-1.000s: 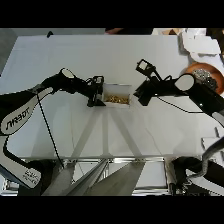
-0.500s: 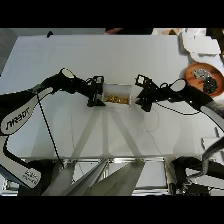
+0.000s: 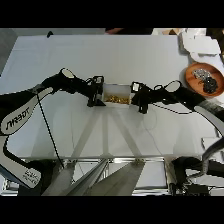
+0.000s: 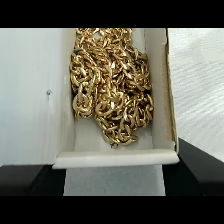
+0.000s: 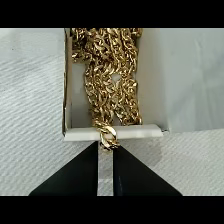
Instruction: Fold the box and place the chain.
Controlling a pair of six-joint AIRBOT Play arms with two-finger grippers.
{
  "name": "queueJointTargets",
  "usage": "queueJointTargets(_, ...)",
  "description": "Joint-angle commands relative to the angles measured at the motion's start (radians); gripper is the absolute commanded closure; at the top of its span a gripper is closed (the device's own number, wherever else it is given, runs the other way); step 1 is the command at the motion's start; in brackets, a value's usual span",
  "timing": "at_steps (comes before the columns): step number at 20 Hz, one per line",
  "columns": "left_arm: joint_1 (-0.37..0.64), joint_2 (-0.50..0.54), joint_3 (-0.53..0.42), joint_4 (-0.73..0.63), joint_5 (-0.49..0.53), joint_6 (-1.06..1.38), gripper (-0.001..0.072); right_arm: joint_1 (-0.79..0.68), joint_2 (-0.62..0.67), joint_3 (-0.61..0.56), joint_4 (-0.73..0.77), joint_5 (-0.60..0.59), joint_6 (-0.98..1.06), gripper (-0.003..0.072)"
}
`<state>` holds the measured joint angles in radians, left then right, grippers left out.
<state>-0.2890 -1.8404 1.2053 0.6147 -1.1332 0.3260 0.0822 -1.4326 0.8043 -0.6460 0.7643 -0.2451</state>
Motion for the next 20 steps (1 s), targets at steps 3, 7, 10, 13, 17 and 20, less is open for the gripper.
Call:
queueJointTargets(3,0.000,0.000,0.000,0.000,0.000,0.000,0.0451,0.004,-0.001,-0.001,0.012,0.002,-0.025,0.0677)
queueJointTargets(7,0.000,0.000,0.000,0.000,0.000,0.000,0.0451,0.004,0.011,-0.001,-0.024,0.009,0.006,0.0679)
queueJointTargets(10,0.000,0.000,0.000,0.000,0.000,0.000,0.0451,0.004,0.059,-0.001,-0.137,0.006,0.127,0.0679)
queueJointTargets(13,0.000,0.000,0.000,0.000,0.000,0.000,0.0451,0.013,0.122,0.000,-0.233,0.010,0.257,0.0679)
queueJointTargets(17,0.000,0.000,0.000,0.000,0.000,0.000,0.0451,0.076,0.182,0.000,-0.173,-0.016,0.276,0.0679)
queueJointTargets(20,0.000,0.000,0.000,0.000,0.000,0.000,0.0451,0.126,0.181,0.000,-0.057,-0.089,0.275,0.0679)
